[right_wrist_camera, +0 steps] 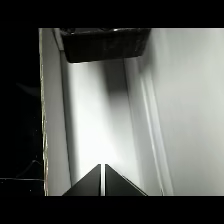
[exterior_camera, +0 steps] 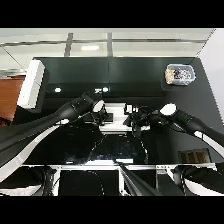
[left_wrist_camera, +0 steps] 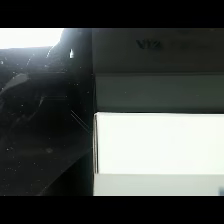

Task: Fold the box and place the chain.

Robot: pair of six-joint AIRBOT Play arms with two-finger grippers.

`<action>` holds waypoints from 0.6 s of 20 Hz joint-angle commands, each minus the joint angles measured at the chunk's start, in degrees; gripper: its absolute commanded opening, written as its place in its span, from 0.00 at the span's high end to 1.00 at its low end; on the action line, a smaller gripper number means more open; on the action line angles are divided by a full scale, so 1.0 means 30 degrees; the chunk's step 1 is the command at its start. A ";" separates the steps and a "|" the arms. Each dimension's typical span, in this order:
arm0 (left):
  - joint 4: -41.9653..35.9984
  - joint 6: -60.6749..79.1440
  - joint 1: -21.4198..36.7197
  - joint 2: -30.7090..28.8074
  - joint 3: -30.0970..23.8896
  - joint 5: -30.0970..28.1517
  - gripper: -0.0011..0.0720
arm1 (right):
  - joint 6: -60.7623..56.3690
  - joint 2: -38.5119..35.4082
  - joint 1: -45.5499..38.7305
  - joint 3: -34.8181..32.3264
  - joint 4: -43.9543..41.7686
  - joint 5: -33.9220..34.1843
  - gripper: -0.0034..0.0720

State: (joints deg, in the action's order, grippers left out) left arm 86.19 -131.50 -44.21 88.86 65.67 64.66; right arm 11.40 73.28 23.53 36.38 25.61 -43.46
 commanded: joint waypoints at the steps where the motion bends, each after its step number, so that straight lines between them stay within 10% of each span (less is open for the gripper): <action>1: 0.0036 0.0036 0.0015 0.0015 0.0015 -0.0131 0.95 | -0.0240 0.0007 0.0015 0.0007 -0.0102 0.0131 0.69; 3: 0.0022 -0.0022 0.0015 0.0022 0.0015 -0.0386 0.95 | -0.0102 0.0007 0.0015 0.0007 -0.0015 0.0146 0.89; 7: -0.0255 -0.0102 0.0015 0.0022 0.0015 -0.0372 0.95 | -0.1807 -0.0393 -0.0015 0.0015 0.0066 0.0291 0.93; 12: -0.0262 -0.0102 0.0015 0.0022 0.0015 -0.0372 0.95 | -1.2939 -0.2572 -0.2725 0.1056 0.3920 -0.2892 0.93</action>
State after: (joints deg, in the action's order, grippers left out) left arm 85.45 -131.96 -44.21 88.92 65.67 63.31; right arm -9.45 68.71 19.66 37.69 30.52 -45.93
